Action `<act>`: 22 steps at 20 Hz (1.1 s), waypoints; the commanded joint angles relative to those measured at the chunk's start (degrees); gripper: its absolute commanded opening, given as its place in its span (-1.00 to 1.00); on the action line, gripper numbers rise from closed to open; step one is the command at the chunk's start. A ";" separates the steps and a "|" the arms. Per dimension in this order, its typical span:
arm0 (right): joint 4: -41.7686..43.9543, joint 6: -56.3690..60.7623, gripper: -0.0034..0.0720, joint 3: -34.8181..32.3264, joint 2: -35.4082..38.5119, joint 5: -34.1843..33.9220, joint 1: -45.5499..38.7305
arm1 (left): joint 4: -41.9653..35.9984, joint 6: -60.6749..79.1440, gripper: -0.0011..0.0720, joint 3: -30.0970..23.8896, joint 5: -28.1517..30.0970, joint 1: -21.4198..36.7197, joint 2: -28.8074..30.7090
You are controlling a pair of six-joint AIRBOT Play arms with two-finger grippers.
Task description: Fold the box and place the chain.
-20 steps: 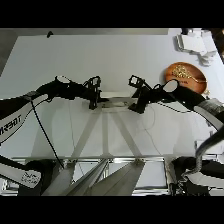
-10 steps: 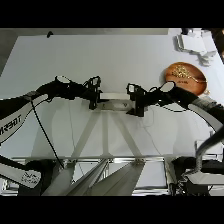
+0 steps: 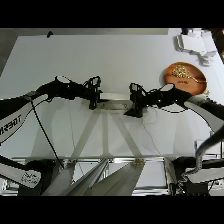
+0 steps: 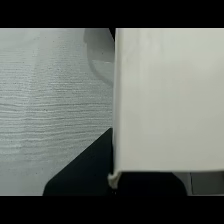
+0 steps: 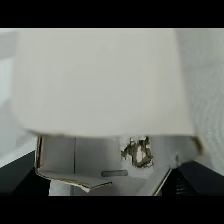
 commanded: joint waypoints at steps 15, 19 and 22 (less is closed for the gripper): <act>-5.01 0.68 0.30 0.09 -0.39 -0.48 4.00 | 0.00 -0.02 -0.95 -0.02 0.04 -0.02 -0.02; -5.01 0.68 0.30 0.09 -0.39 -0.48 4.00 | 0.00 -0.02 -0.95 -0.02 0.04 -0.02 -0.02; -5.01 0.68 0.30 0.09 -0.39 -0.48 4.00 | 0.00 -0.02 -0.95 -0.02 0.04 -0.02 -0.02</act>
